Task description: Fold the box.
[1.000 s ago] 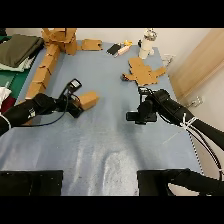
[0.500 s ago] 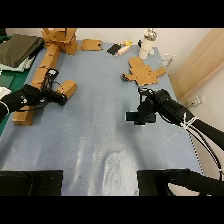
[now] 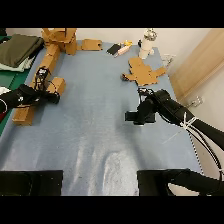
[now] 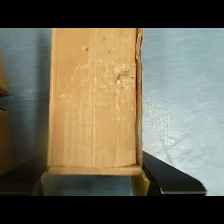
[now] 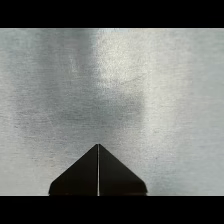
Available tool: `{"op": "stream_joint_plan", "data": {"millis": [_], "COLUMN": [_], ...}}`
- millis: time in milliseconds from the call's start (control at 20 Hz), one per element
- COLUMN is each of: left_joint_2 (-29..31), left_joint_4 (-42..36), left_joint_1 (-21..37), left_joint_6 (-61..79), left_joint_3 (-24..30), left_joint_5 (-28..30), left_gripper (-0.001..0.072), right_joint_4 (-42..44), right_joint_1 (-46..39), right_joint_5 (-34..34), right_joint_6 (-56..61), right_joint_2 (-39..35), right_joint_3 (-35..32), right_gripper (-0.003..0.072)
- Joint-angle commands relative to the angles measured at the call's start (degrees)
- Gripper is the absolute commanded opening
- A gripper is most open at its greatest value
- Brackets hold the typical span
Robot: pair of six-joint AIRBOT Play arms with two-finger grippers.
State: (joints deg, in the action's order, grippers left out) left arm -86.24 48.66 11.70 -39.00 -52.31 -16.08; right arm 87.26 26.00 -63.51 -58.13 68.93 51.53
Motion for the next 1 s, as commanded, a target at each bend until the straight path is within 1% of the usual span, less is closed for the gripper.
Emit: {"op": "stream_joint_plan", "data": {"millis": [0, 100, 200, 650, 700, 750, 950], "left_joint_2": [-0.13, -0.13, -0.13, -1.20, -1.22, -1.20, -1.14], "left_joint_4": [8.07, 12.79, 16.74, 17.40, 17.42, 17.42, 20.90], "left_joint_1": [0.52, 0.52, 0.52, 0.52, 0.52, 0.55, 0.66], "left_joint_6": [-8.68, -14.47, -17.97, -19.58, -19.56, -19.56, -19.58], "left_joint_3": [-1.36, -2.03, -2.91, -3.72, -3.72, -3.76, -5.38], "left_joint_5": [-0.46, -0.50, -2.10, -5.62, -5.81, -6.10, -13.25], "left_gripper": [0.0595, 0.0595, 0.0492, 0.0496, 0.0629, 0.0700, 0.0720], "right_joint_4": [0.17, 0.17, 0.20, 0.76, 1.14, 1.42, 1.66], "right_joint_1": [0.04, 0.04, 0.04, 0.04, 0.04, 0.04, 0.04], "right_joint_5": [0.33, 0.33, 0.33, 0.70, 0.72, 0.70, 0.70], "right_joint_6": [-0.02, -0.02, -0.02, -0.07, -0.68, -0.96, -1.07], "right_joint_2": [0.04, 0.04, 0.04, 0.02, 0.02, 0.02, 0.02], "right_joint_3": [0.07, 0.07, 0.07, 0.07, 0.07, 0.07, 0.07], "right_gripper": [0.0005, 0.0005, 0.0005, 0.0005, 0.0005, 0.0005, 0.0005]}}
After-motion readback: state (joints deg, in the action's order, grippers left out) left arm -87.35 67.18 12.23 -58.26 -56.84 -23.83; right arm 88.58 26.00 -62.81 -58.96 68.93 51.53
